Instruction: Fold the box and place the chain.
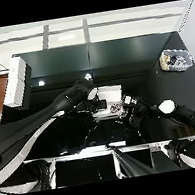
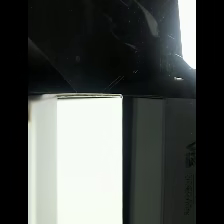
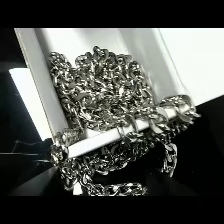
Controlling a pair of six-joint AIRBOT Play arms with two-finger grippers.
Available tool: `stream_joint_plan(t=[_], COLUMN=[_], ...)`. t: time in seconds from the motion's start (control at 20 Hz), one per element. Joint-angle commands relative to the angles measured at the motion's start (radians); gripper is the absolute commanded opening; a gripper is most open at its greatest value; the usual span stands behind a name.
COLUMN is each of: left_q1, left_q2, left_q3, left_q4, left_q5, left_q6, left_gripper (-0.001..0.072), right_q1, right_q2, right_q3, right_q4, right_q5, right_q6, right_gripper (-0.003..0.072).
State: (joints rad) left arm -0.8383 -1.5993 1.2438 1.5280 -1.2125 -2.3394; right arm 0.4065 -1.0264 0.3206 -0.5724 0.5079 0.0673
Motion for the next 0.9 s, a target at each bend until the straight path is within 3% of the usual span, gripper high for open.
stream_joint_plan(t=[0.0, 0.05, 0.1, 0.15, 0.3, 0.45, 0.7, 0.85], left_q1=[0.001, 0.001, 0.001, 0.001, 0.001, 0.001, 0.001, 0.001], left_q2=[0.001, 0.001, 0.001, 0.001, 0.001, 0.001, 0.001, 0.001], left_q3=[0.001, 0.001, 0.001, 0.001, 0.001, 0.001, 0.001, 0.001], left_q4=[0.0, 0.0, 0.0, 0.0, 0.0, 0.0, 0.0, 0.0], left_q5=[0.0, 0.0, 0.0, 0.0, 0.0, 0.0, 0.002, 0.004], left_q6=[0.0, 0.0, 0.0, 0.0, 0.0, 0.0, 0.0, 0.0], left_gripper=[0.003, 0.003, 0.003, 0.003, 0.003, 0.003, 0.003, 0.003], right_q1=[0.001, 0.001, 0.001, 0.001, 0.001, -0.019, -0.123, -0.171], right_q2=[-0.001, -0.001, -0.001, -0.001, 0.0, 0.017, 0.109, 0.171], right_q3=[0.0, 0.0, 0.0, 0.0, 0.0, 0.032, 0.207, 0.344], right_q4=[-0.001, -0.001, -0.001, -0.001, -0.003, -0.087, -0.409, -0.441], right_q5=[-0.005, -0.005, -0.005, -0.006, -0.021, -0.001, 0.302, 0.472], right_q6=[0.006, 0.007, 0.006, 0.008, 0.051, 0.282, 0.681, 0.763], right_gripper=[0.0478, 0.0349, 0.0095, 0.0018, 0.0017, 0.0017, 0.0016, 0.0016])
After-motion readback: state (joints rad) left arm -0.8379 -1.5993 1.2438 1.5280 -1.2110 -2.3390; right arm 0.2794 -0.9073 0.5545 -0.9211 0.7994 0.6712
